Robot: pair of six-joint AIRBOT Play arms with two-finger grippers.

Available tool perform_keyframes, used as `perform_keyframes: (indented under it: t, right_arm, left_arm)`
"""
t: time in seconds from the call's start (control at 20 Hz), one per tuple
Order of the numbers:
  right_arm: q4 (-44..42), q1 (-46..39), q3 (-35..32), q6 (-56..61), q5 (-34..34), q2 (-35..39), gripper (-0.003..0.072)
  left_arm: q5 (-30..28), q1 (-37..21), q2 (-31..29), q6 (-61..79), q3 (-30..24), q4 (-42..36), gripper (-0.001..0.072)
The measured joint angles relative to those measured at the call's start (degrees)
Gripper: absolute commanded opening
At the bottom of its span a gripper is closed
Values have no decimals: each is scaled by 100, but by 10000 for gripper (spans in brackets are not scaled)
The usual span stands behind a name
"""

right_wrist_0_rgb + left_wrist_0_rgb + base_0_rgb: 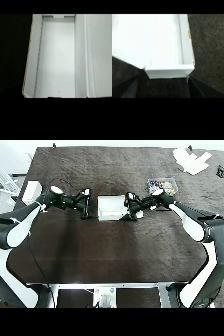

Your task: Fold the box and place the chain.

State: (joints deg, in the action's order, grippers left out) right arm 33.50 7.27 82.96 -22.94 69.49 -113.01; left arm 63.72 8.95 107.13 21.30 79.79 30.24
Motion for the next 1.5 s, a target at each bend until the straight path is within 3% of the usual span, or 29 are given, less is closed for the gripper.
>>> perform_keyframes:
  t: [0.8,1.5]
  right_arm:
    - [0,-2,0,4,-2,0,592]
    - [-2,-2,0,4,-13,0,592]
  left_arm:
    - [17,109,195,107,0,-195,718]
    - [-339,304,382,367,0,-660,716]
